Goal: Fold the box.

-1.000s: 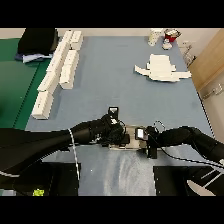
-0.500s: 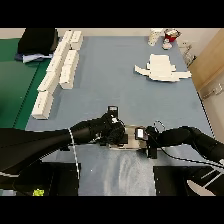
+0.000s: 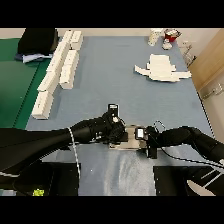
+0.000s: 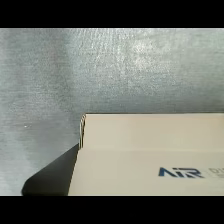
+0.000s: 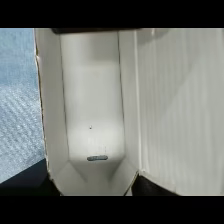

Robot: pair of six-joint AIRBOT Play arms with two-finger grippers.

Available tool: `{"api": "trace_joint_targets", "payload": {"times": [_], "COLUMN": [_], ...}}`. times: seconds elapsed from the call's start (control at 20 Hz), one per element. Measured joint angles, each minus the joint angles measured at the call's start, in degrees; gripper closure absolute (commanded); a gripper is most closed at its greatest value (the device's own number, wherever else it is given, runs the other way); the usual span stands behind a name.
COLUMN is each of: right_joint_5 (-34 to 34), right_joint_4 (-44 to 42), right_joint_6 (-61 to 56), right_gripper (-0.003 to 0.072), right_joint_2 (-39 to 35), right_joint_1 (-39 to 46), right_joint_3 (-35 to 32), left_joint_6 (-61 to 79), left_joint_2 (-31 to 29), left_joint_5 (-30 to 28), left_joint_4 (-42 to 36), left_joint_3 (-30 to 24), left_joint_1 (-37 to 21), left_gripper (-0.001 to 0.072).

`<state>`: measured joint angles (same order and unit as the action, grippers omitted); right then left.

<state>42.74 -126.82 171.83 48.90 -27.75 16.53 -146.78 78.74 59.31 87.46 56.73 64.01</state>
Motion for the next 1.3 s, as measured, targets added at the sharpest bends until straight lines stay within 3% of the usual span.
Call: {"api": "trace_joint_targets", "payload": {"times": [0.05,0.1,0.8,0.85,0.9,0.95,1.3], "right_joint_5": [-0.02,-0.02,-0.02,-0.02,-0.02,-0.02,-0.02], "right_joint_4": [0.00,0.00,-0.02,0.00,-0.02,0.00,0.00], "right_joint_6": [0.02,0.04,0.11,0.11,0.17,0.24,0.17], "right_gripper": [0.0171,0.0171,0.0171,0.0172,0.0172,0.0172,0.0171], "right_joint_2": [0.00,0.00,0.00,0.00,0.00,0.00,0.00], "right_joint_1": [0.00,0.00,0.00,0.00,0.00,0.00,0.00], "right_joint_3": [0.00,0.00,0.00,0.00,0.00,0.00,0.00], "left_joint_6": [-0.04,-0.09,-1.11,-1.14,-1.16,-1.25,-1.51], "left_joint_2": [0.09,0.15,0.55,0.55,0.57,0.63,0.59], "left_joint_5": [0.04,0.63,1.90,1.95,2.01,2.10,2.25], "left_joint_4": [0.11,0.35,0.83,0.83,0.81,0.33,0.76], "left_joint_3": [0.00,0.00,0.07,0.07,0.04,0.02,0.02], "left_joint_1": [0.00,-0.02,0.31,0.28,0.28,0.31,0.31], "left_gripper": [0.0671,0.0694,0.0690,0.0610,0.0373,0.0324,0.0323]}}
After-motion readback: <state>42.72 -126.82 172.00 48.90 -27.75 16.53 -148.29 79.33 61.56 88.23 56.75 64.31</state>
